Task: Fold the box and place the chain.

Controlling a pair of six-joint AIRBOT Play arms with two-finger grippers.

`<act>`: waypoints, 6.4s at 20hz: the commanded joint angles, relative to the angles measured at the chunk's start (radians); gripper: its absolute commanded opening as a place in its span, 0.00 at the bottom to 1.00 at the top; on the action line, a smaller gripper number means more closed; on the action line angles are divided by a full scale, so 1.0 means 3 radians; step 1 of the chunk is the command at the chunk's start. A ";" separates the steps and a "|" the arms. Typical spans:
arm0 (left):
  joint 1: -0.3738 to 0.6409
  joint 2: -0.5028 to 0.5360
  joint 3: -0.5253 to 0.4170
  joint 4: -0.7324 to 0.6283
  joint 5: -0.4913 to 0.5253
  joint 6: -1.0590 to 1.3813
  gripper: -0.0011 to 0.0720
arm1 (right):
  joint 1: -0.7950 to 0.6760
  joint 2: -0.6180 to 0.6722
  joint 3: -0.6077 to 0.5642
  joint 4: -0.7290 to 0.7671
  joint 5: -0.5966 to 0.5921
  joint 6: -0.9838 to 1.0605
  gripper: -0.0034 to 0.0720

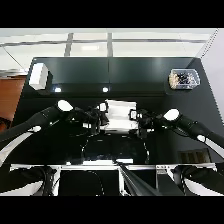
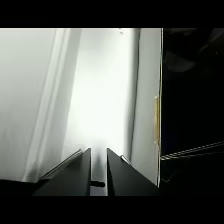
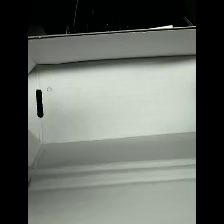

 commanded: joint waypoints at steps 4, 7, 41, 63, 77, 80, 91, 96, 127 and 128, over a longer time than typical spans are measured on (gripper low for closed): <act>0.0118 0.0699 0.0149 0.1448 -0.0343 -0.2087 0.05 | 0.0000 -0.0003 0.0000 0.0001 0.0004 -0.0001 0.06; 0.0381 0.0941 0.0145 0.2195 -0.0746 -0.3137 0.05 | 0.0000 -0.0003 0.0000 0.0003 0.0004 -0.0001 0.06; 0.0415 -0.0613 0.1085 0.0926 -0.1609 -0.4334 0.61 | 0.0000 -0.0003 0.0000 0.0000 0.0005 -0.0003 0.06; -0.0525 -0.0636 0.1436 0.2461 -0.1086 -0.6827 0.67 | 0.0000 -0.0003 0.0000 0.0001 0.0005 -0.0003 0.06; -0.0941 -0.0786 0.1620 0.3288 -0.1045 -0.8031 0.57 | 0.0000 -0.0003 0.0000 0.0000 0.0005 -0.0003 0.06; -0.0960 -0.0813 0.1621 0.3215 -0.1036 -0.8033 0.47 | 0.0000 -0.0003 0.0000 0.0000 0.0005 -0.0003 0.06; -0.0965 -0.0801 0.1623 0.3092 -0.1193 -0.8034 0.53 | 0.0000 -0.0003 0.0000 0.0000 0.0005 -0.0003 0.06; -0.0961 -0.0802 0.1621 0.3220 -0.1194 -0.8118 0.05 | 0.0000 -0.0003 0.0000 0.0000 0.0006 -0.0003 0.06; -0.0955 -0.0802 0.1623 0.3201 -0.1314 -0.7989 0.05 | 0.0163 0.0381 0.0000 0.0037 0.0051 0.0149 0.28; -0.0955 -0.0802 0.1623 0.3201 -0.1314 -0.7989 0.05 | 0.0183 0.0312 0.0000 0.0240 -0.0023 0.0148 0.28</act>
